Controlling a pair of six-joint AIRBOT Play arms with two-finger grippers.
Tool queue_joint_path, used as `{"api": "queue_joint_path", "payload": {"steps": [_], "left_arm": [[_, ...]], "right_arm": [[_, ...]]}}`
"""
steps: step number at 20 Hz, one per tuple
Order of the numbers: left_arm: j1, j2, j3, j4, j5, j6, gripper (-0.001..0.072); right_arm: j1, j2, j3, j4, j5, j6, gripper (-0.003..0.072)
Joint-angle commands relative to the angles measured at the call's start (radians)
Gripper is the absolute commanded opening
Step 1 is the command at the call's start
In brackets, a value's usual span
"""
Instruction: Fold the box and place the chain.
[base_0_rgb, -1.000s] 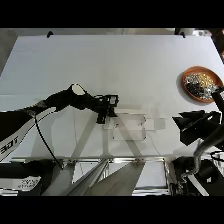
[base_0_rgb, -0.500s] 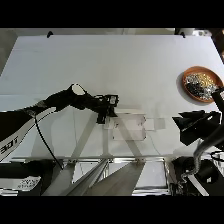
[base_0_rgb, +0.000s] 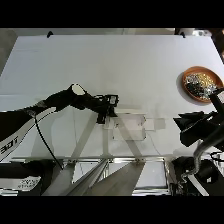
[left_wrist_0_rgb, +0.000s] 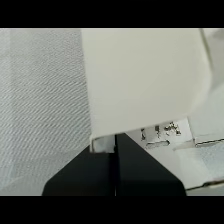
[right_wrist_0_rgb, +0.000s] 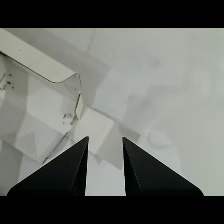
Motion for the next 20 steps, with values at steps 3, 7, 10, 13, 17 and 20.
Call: {"api": "queue_joint_path", "payload": {"steps": [3,7,10,13,17,20], "left_arm": [[0.0,0.0,0.001,-0.003,-0.008,-0.045,0.0004],[0.0,0.0,0.001,-0.003,0.002,-0.085,0.0003],[0.0,0.0,0.001,-0.003,0.001,-0.085,0.0003],[0.0,0.0,0.001,-0.003,0.001,-0.085,0.0003],[0.0,0.0,0.001,0.001,0.001,-0.084,0.0004],[0.0,0.0,0.001,0.001,0.001,-0.084,0.0004]], "right_arm": [[0.0,0.0,-0.001,0.0,0.002,-0.007,0.0212],[0.0,0.0,-0.001,0.0,0.002,-0.007,0.0212],[0.0,0.0,-0.001,0.0,0.002,-0.007,0.0212],[0.0,0.0,-0.001,0.0,0.002,-0.007,0.0212],[0.0,0.0,-0.001,0.0,0.002,-0.007,0.0212],[0.0,0.0,-0.001,0.0,0.002,-0.007,0.0212]]}}
